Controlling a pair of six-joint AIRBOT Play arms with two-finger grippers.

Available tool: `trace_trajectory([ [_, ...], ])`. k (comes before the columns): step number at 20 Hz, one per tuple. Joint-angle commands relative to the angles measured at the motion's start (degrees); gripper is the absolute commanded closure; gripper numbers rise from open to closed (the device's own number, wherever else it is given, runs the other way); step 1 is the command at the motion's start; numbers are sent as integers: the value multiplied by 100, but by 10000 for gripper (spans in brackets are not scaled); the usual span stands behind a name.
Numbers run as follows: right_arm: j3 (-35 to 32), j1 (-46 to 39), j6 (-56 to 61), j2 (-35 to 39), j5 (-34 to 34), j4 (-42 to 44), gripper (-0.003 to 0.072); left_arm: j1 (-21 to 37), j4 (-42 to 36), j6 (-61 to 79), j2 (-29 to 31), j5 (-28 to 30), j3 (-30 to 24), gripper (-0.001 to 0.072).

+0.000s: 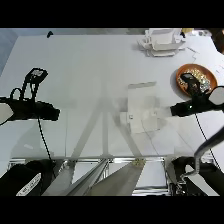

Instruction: Fold the box and place the chain.

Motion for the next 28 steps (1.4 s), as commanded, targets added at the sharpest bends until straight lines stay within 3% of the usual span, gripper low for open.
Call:
trace_trajectory([
  [1, -820, 286, -129, 671, -459, 940, 670, 4, -2, 2, 4, 4, 2, 682],
  [3, -1115, 286, -267, 901, -501, 1119, 670, 4, 0, 2, 2, 127, 2, 682],
  [6, -1167, 286, -341, 962, -481, 1130, 670, 2, -330, 31, -31, 841, 2, 662],
  [7, -1167, 286, -341, 962, -514, 1158, 670, 2, -610, 173, -101, 1040, 2, 512],
  [8, -1167, 286, -341, 962, -518, 1165, 670, 2, -1054, 501, -236, 1158, 2, 420],
  [10, -1167, 286, -341, 964, -501, 1167, 670, 4, -2673, 1827, -800, 1307, 2, 409],
  [11, -1167, 286, -341, 964, -503, 1165, 670, 2, -3589, 2564, -1169, 1405, 2, 343],
  [13, -1167, 286, -341, 964, -501, 1165, 670, 4, -5302, 3947, -2068, 1558, 46, 307],
  [15, -1167, 286, -341, 964, -492, 1167, 670, 2, -6140, 4662, -3097, 1196, 457, 247],
  [18, -1167, 286, -343, 964, -492, 1165, 670, 2, -6212, 4863, -4572, 155, 1679, 181],
  [21, -1167, 286, -341, 964, -487, 1165, 670, -70, -6194, 4981, -5381, 50, 2498, 113],
  [26, -1167, 286, -341, 962, -485, 1165, 670, -573, -5943, 5423, -5705, 658, 2809, 107],
  [28, -1167, 286, -343, 964, -485, 1165, 670, -693, -5869, 5460, -5810, 586, 2809, 107],
])
